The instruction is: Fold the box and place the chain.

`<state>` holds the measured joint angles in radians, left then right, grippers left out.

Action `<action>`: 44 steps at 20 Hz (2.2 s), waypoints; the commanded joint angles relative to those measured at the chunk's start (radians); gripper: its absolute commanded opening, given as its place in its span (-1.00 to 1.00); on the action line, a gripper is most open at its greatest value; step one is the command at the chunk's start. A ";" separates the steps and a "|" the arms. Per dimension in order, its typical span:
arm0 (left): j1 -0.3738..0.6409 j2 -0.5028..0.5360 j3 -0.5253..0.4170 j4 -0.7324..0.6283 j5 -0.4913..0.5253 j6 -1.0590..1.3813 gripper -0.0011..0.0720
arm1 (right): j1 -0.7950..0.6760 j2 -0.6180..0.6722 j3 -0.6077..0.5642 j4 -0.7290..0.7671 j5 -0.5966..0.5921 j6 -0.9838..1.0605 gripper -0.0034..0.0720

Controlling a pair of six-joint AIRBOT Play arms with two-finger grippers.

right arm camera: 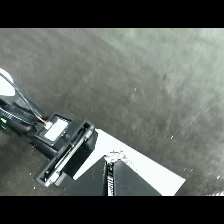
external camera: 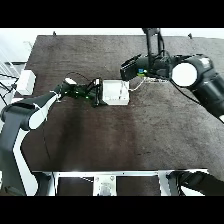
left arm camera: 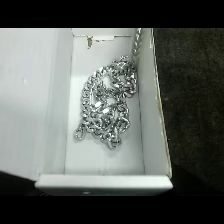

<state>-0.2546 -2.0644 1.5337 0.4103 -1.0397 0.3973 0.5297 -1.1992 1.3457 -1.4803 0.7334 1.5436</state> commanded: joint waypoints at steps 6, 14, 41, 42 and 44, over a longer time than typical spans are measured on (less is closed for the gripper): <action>0.001 0.000 0.000 0.000 0.000 0.000 0.08 | 0.000 -0.296 -0.098 0.005 -0.155 0.053 -0.88; 0.001 0.000 0.000 0.000 0.000 0.000 0.08 | -0.149 -0.179 -0.108 -0.085 -0.104 0.047 0.35; 0.001 0.000 0.000 0.000 0.002 0.000 0.08 | -0.433 -0.341 0.143 0.335 -0.039 -0.266 -0.88; 0.001 0.000 0.000 0.000 0.002 0.000 0.08 | -0.414 -0.266 0.143 0.299 -0.001 -0.265 -0.88; 0.001 0.000 0.000 0.000 0.002 0.000 0.08 | -0.365 -0.135 0.143 0.229 0.036 -0.264 -0.88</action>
<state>-0.2546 -2.0644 1.5337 0.4103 -1.0386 0.3973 0.1165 -1.5032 1.4876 -1.1568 0.6792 1.2949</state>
